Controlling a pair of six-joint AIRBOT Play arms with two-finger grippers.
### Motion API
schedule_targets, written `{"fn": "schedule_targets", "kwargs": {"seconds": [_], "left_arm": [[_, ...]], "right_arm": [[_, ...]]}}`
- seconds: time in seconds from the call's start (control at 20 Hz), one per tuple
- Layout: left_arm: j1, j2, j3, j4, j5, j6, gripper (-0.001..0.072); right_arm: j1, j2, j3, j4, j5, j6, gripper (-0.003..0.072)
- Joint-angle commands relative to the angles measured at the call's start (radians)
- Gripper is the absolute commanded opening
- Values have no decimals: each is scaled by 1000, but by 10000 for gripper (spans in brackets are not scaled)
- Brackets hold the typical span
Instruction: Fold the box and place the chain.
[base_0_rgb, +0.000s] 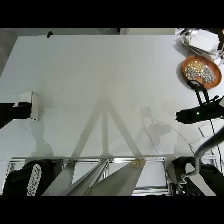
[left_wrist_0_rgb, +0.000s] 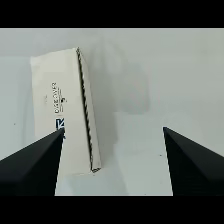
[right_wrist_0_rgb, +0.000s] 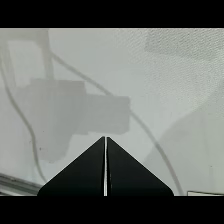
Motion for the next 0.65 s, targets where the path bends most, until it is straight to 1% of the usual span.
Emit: {"fn": "schedule_targets", "kwargs": {"seconds": [0.0, 0.3, 0.6], "left_arm": [[-1, 0, -1, -13, 0, 0, 689], [1, -14, -2, 14, -1, 0, 689], [0, -108, -3, 14, 16, 0, 689]], "right_arm": [[0, 1, 0, 0, 0, 0, 16], [0, 1, 0, 0, 0, 0, 16], [0, 1, 0, 0, 0, 0, 16]]}}
